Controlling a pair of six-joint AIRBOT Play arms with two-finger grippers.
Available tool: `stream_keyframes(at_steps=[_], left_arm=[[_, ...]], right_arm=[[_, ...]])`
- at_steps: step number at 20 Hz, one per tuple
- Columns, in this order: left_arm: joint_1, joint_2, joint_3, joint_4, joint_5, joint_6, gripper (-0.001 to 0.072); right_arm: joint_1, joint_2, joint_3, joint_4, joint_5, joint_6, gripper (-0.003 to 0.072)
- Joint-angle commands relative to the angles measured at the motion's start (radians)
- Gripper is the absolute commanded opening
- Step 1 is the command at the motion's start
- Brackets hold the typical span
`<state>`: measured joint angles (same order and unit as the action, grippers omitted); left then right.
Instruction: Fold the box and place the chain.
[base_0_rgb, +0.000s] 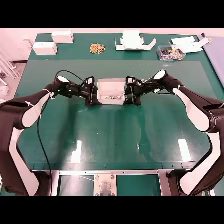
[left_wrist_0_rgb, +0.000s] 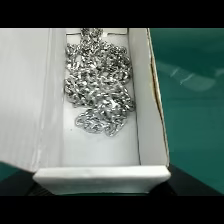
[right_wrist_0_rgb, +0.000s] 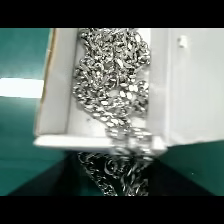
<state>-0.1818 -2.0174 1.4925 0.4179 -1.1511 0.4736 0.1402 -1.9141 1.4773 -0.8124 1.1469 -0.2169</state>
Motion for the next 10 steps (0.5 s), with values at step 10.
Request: stream_keyframes(at_steps=[10], left_arm=[[0.0, 0.0, 0.001, -0.007, 0.017, -0.002, 0.0418]], right_arm=[[-0.001, 0.01, 0.074, -0.098, 0.007, 0.159, 0.0007]])
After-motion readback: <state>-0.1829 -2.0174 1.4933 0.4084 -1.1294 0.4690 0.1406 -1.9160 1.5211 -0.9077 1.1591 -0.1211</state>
